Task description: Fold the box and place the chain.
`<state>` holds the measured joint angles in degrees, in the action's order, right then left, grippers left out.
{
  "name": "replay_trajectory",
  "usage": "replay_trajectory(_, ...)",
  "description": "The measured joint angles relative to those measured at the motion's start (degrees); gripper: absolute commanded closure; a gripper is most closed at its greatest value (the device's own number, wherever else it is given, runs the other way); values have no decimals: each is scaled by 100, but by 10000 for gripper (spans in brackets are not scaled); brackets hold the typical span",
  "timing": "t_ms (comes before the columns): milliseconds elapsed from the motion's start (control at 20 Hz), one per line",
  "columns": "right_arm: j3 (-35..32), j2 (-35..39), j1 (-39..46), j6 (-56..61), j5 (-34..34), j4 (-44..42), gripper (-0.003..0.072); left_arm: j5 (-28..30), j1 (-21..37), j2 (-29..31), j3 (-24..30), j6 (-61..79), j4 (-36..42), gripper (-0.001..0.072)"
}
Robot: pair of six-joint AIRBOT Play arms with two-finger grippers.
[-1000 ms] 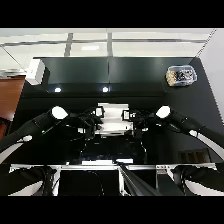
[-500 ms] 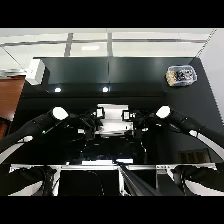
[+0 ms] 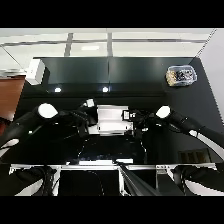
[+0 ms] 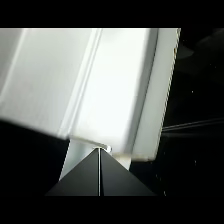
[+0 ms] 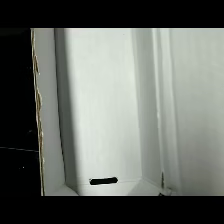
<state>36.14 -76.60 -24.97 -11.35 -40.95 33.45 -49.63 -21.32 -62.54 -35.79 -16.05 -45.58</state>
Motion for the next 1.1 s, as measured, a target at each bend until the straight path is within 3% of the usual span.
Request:
replay_trajectory(250, 0, 0, 0, -2, 0, 2, 256, -402, 1486, 610, 258, -2859, -800, 678)
replay_trajectory(400, 0, 0, 0, -2, 0, 2, 256, -732, 2653, 520, 743, -4100, -302, 679)
replay_trajectory(550, 0, 0, 0, -2, 0, 2, 256, -1292, 3340, 46, 1134, -4415, 393, 681)
replay_trajectory(700, 0, 0, 0, -2, 0, 2, 256, -1460, 3263, -507, 1290, -4415, 881, 680)
replay_trajectory(900, 0, 0, 0, -2, 0, 2, 256, -1224, 2562, -1104, 1279, -4321, 1580, 680)
replay_trajectory(1100, 0, 0, 0, -7, 0, 2, 256, -1202, 1864, -1475, 938, -4015, 1930, 673)
